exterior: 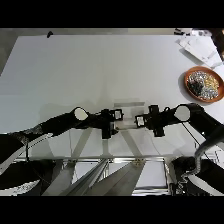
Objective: Fold the box and place the chain.
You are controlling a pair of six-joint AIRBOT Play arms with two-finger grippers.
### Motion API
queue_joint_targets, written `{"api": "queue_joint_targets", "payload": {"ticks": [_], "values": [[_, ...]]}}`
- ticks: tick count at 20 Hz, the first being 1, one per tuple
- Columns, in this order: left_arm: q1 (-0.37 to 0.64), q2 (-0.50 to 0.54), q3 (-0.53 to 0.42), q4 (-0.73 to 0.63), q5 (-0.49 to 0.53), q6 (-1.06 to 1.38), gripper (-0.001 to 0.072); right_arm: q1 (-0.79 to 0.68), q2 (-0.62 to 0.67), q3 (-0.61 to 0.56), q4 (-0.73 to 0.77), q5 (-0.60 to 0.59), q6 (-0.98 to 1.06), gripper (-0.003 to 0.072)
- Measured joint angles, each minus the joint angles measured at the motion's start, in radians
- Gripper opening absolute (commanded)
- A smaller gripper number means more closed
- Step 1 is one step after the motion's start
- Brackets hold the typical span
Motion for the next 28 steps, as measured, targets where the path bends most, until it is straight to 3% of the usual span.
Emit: {"api": "queue_joint_targets", "payload": {"ticks": [9,11,14,17,26,28], "values": [[0.001,0.001,0.000,0.004,-0.002,0.002,0.0392,0.075,-0.072,-0.002,0.111,-0.129,0.004,0.0166],[0.000,-0.001,0.000,-0.007,0.008,-0.004,0.0392,0.081,-0.074,0.000,0.163,-0.147,0.010,0.0285],[0.000,0.000,0.000,-0.004,0.004,-0.003,0.0392,0.082,-0.077,0.000,0.168,-0.150,0.008,0.0305],[0.000,0.000,0.000,-0.001,0.002,-0.001,0.0392,0.083,-0.077,0.000,0.178,-0.146,0.008,0.0409],[0.000,0.000,0.000,0.000,-0.002,0.000,0.0392,0.084,-0.012,-0.001,0.186,-0.145,0.007,0.0404],[0.000,0.000,0.000,0.000,-0.002,-0.002,0.0392,0.084,0.046,-0.001,0.179,-0.140,0.018,0.0328]]}}
